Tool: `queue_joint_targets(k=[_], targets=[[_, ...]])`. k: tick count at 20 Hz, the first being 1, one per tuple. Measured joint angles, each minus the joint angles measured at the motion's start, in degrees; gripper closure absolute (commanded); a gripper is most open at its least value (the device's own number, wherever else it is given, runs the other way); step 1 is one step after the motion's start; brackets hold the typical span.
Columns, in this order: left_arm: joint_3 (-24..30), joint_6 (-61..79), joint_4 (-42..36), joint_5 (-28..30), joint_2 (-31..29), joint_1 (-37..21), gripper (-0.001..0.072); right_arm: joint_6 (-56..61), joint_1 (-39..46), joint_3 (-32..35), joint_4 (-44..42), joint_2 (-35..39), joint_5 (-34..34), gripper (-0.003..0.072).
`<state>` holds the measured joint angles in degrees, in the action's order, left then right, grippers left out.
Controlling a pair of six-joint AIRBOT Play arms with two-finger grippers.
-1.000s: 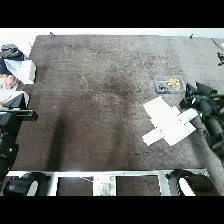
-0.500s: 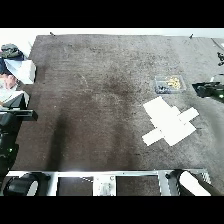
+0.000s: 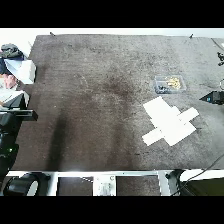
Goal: Fold the box and place the chain.
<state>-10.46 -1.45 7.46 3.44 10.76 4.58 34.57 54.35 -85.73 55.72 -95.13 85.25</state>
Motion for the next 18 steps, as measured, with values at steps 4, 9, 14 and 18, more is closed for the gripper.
queue_joint_targets(k=[4,9,14,18], targets=[[0.00,0.00,0.00,0.00,0.00,-0.02,0.0697,0.76,0.26,-10.97,3.19,-10.91,5.38,0.0314],[0.00,0.00,0.00,0.00,0.00,0.00,0.0697,0.98,0.52,-18.91,5.18,-18.99,9.01,0.0315],[0.00,0.00,0.00,0.00,0.00,-0.02,0.0697,0.00,0.63,-20.83,6.51,-22.86,10.84,0.0315],[0.00,0.00,0.00,0.00,0.00,-0.02,0.0697,-1.55,0.61,-21.18,7.10,-24.06,11.32,0.0316]])
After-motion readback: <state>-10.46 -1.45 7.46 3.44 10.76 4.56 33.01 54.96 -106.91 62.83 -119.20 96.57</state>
